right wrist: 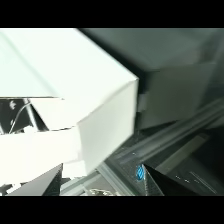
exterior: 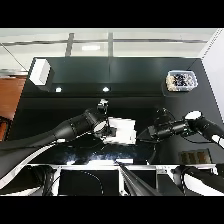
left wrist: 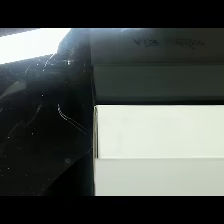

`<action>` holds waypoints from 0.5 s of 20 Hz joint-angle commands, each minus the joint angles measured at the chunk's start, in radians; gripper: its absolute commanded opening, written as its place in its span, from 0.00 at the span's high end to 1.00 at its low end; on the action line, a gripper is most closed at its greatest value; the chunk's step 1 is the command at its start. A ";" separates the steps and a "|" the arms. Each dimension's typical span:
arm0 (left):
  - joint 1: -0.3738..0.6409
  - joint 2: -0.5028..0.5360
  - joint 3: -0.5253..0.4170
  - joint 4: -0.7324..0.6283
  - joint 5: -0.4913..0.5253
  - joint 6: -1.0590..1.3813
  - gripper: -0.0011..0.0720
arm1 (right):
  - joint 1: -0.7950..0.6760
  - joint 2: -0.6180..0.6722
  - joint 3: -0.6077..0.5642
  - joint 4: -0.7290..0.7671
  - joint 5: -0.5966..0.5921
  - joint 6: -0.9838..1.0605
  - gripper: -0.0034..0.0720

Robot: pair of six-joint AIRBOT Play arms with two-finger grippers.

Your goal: Fold the box and place the chain.

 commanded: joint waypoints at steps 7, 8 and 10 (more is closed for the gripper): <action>0.001 0.000 0.000 0.004 0.005 0.000 0.94 | 0.159 -0.002 0.076 0.017 -0.135 0.114 0.24; 0.001 0.000 0.000 0.004 0.005 0.000 0.94 | 0.182 -0.002 0.087 0.008 -0.160 0.146 0.24; 0.001 0.000 0.000 0.004 0.005 0.000 0.94 | 0.238 -0.002 0.108 -0.033 -0.210 0.215 0.24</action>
